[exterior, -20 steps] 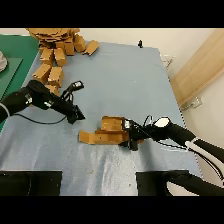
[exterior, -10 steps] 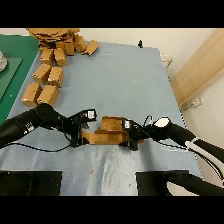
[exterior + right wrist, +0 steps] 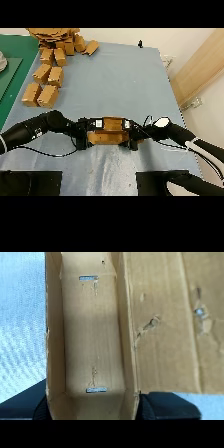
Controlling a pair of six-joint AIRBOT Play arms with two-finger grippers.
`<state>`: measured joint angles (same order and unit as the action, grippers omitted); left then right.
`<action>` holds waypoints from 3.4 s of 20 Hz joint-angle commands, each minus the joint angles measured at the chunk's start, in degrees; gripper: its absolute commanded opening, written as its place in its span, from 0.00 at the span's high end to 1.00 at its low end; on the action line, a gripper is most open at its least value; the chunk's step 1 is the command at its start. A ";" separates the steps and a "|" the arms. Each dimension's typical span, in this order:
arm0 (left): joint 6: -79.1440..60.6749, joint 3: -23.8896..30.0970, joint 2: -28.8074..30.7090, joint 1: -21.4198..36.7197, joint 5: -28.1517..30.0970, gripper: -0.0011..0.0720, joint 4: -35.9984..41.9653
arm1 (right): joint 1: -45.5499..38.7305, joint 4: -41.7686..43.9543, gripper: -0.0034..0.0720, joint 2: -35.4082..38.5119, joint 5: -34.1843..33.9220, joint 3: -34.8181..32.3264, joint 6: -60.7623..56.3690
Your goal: Fold the box.
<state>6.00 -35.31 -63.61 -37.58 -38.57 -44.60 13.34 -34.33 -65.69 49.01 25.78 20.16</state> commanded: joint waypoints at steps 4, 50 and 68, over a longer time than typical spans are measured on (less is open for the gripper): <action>4.07 -1.77 -3.54 -0.68 2.43 0.05 0.22 | -0.02 0.02 0.24 0.04 0.00 -0.02 0.00; 13.53 -3.89 -2.01 -4.59 -0.85 0.54 -12.00 | -0.02 0.00 0.24 0.04 0.02 -0.02 0.00; 14.62 -3.91 -2.05 -7.13 2.56 0.22 -7.74 | -0.02 0.00 0.24 0.04 0.00 -0.02 0.00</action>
<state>20.58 -39.22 -65.67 -43.53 -37.39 -53.01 13.34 -34.33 -65.69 49.01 25.78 20.16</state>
